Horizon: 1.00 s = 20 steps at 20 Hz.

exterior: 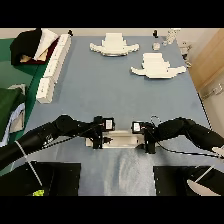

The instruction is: Fold the box.

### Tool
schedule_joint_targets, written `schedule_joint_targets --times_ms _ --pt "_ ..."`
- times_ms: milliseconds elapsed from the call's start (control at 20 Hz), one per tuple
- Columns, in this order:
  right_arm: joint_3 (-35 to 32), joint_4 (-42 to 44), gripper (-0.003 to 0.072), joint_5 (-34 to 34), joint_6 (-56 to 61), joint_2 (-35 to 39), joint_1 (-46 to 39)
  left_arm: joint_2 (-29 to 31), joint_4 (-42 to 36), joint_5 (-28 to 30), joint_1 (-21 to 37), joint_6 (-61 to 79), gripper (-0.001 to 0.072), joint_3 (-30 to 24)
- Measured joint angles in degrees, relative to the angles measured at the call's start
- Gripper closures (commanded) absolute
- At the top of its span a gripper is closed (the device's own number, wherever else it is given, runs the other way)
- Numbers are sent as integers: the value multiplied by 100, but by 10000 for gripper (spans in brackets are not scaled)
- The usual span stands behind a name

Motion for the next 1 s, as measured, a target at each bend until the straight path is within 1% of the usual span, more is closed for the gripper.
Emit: schedule_joint_targets --times_ms 50,100,150,200,300,400,500,550,600,700,850,1000 --pt "0 0 175 -2 0 0 0 136 282 -63 101 -435 291 0" --pt "0 0 175 -2 0 0 0 291 623 -188 201 -907 388 4" --pt "0 0 175 -2 0 0 0 485 1016 -382 317 -1482 661 4" --pt "0 0 175 -2 -2 0 0 684 1373 -599 420 -2055 695 4" --pt "0 0 174 -2 -2 0 0 1086 1965 -1209 570 -3143 695 4" --pt "0 0 175 -2 -2 0 0 1362 2146 -1751 632 -4210 695 4" --pt "0 0 175 -2 -2 0 0 1462 1838 -2052 518 -5064 696 4" --pt "0 0 175 -2 -2 0 0 1456 1574 -2081 391 -5392 696 4" --pt "0 0 175 -2 -2 0 0 1405 1340 -1991 234 -5672 695 4" --pt "0 0 175 -2 -2 0 0 1196 846 -1547 -179 -6192 696 9" --pt "0 0 175 -4 -2 0 0 686 129 -557 -793 -6721 696 109" --pt "0 0 174 -2 -2 0 0 83 -308 402 -1117 -6964 696 337"
